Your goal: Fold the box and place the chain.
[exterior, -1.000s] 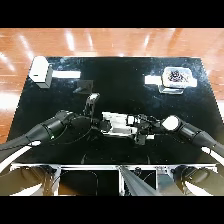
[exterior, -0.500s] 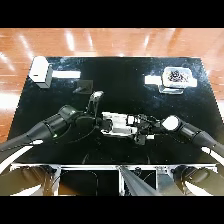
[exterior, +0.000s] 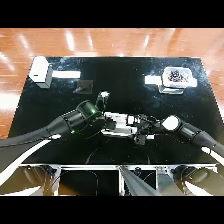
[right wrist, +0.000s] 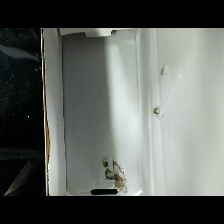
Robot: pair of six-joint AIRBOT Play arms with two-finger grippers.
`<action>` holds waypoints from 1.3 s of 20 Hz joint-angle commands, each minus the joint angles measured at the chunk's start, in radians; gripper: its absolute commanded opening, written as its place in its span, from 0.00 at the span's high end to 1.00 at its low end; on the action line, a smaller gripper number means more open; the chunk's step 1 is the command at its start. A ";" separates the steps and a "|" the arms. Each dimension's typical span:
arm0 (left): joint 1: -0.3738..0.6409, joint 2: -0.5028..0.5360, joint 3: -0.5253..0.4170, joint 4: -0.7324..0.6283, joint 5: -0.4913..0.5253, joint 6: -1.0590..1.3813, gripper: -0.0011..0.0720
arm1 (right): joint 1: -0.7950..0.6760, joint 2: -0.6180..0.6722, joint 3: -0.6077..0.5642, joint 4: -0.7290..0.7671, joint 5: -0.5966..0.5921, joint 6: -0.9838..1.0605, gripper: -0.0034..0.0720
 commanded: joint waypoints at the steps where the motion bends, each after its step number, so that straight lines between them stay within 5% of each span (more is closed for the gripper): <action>1: -0.005 -0.018 0.018 -0.002 -0.007 -0.032 0.44 | 0.000 0.000 0.000 0.000 0.001 0.000 0.22; 11: -0.002 -0.068 0.018 -0.035 0.056 -0.032 0.45 | 0.000 0.000 0.000 0.000 0.000 0.000 0.22; 13: 0.000 -0.068 0.018 -0.039 0.054 -0.032 0.56 | 0.000 0.000 0.000 0.000 0.000 0.000 0.22; 21: 0.014 -0.068 0.018 -0.089 0.046 -0.024 0.57 | 0.000 0.000 0.000 0.000 -0.002 0.000 0.22; 23: 0.013 -0.068 0.018 -0.090 0.046 -0.023 0.79 | 0.000 0.000 0.000 0.000 -0.006 0.000 0.22; 26: 0.013 -0.068 0.018 -0.091 0.045 -0.022 0.92 | 0.000 0.000 0.000 0.000 -0.006 0.000 0.22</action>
